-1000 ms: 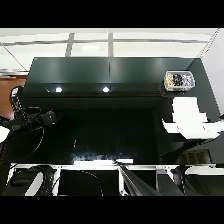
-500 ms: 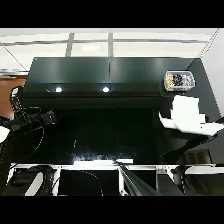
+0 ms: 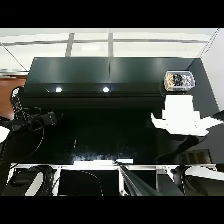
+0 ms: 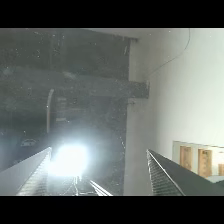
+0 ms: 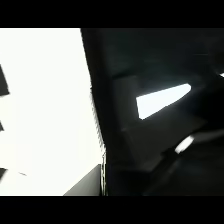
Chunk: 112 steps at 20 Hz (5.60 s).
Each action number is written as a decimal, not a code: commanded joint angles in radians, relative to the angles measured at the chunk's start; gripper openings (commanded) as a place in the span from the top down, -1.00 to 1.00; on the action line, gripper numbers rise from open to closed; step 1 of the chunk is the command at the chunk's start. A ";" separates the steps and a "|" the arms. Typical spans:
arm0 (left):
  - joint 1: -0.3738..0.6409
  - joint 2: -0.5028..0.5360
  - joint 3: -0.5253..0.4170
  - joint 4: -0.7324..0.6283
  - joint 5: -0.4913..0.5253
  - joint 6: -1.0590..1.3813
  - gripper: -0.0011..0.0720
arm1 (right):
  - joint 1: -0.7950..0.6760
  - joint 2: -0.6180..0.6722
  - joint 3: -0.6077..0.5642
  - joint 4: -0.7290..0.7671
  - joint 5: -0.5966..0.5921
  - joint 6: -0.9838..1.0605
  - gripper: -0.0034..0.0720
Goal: Fold the box and place the chain.
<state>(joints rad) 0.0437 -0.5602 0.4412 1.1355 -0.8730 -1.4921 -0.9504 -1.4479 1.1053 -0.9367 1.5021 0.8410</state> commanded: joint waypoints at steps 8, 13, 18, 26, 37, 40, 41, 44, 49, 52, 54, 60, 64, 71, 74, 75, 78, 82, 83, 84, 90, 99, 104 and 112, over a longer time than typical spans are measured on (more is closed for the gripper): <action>-0.001 -0.001 -0.001 -0.090 -0.023 0.069 -0.96 | 0.366 0.402 -0.454 0.399 -0.136 -0.040 0.87; -0.001 -0.008 -0.002 -0.177 -0.018 0.136 -0.96 | 0.699 0.729 -0.789 0.668 -0.494 -0.147 0.87; -0.121 -0.122 -0.001 -0.304 -0.003 0.249 -0.96 | 1.010 0.806 -0.946 0.674 -0.690 -0.146 0.87; -0.236 -0.585 0.015 -0.805 -0.112 0.706 -0.96 | 1.190 0.806 -0.949 0.678 -0.850 -0.115 0.87; -0.323 -0.938 0.268 -0.719 -0.317 0.973 -0.87 | 1.190 0.806 -0.949 0.678 -0.832 -0.098 0.87; -0.323 -0.964 0.304 -0.668 -0.354 1.020 -0.70 | 1.190 0.806 -0.949 0.675 -0.829 -0.096 0.87; -0.324 -0.969 0.313 -0.668 -0.367 1.039 -0.70 | 1.190 0.806 -0.949 0.675 -0.829 -0.095 0.87; -0.328 -0.995 0.343 -0.652 -0.403 1.068 -0.23 | 1.190 0.806 -0.949 0.674 -0.827 -0.093 0.87; -0.331 -1.026 0.380 -0.612 -0.418 1.117 0.89 | 1.190 0.806 -0.949 0.673 -0.826 -0.089 0.86; -0.330 -1.022 0.392 -0.608 -0.419 1.126 0.90 | 1.188 0.806 -0.934 0.635 -0.825 -0.069 -0.48; -0.331 -1.003 0.398 -0.572 -0.418 1.120 0.90 | 1.162 0.806 -0.859 0.472 -0.761 -0.049 -0.67; -0.415 -0.808 0.397 -0.517 -0.291 1.180 0.90 | 1.109 0.806 -0.587 0.008 -0.581 -0.061 -0.67; -0.483 -0.755 0.399 -0.437 -0.233 1.392 0.90 | 1.109 0.805 -0.584 -0.043 -0.583 -0.151 -0.67; -0.509 -0.762 0.262 -0.514 0.041 1.646 0.90 | 1.110 0.798 -0.586 -0.077 -0.583 -0.278 -0.67; -0.510 -0.767 0.239 -0.539 0.061 1.670 0.90 | 1.113 0.774 -0.621 -0.049 -0.586 -0.342 -0.67; -0.510 -0.774 0.239 -0.550 0.061 1.669 0.90 | 1.123 0.764 -0.639 -0.039 -0.594 -0.373 -0.67; -0.512 -0.790 0.239 -0.556 0.061 1.669 0.90 | 1.206 0.740 -0.694 -0.024 -0.629 -0.427 -0.67; -0.512 -0.790 0.239 -0.556 0.061 1.669 0.90 | 1.328 0.732 -0.737 -0.023 -0.652 -0.449 -0.67; -0.512 -0.790 0.239 -0.556 0.061 1.669 0.90 | 1.353 0.724 -0.743 -0.021 -0.653 -0.449 -0.67; -0.512 -0.790 0.239 -0.556 0.061 1.669 0.89 | 1.377 0.708 -0.746 -0.018 -0.654 -0.451 -0.66; -0.512 -0.790 0.239 -0.556 0.057 1.669 0.89 | 1.509 0.583 -0.746 0.072 -0.757 -0.579 -0.66; -0.512 -0.790 0.239 -0.556 0.053 1.669 0.89 | 1.572 0.554 -0.681 0.133 -0.840 -0.576 -0.96; -0.512 -0.790 0.239 -0.556 0.053 1.669 0.89 | 1.527 0.552 -0.657 0.124 -0.843 -0.603 -0.96; -0.512 -0.790 0.239 -0.556 0.053 1.669 0.89 | 1.390 0.475 -0.632 0.317 -0.773 -0.892 -0.96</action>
<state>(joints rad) -0.4675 -1.3499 0.6807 0.5793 -0.8200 0.1768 0.4683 -0.9371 0.4679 -0.6868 0.7136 0.0628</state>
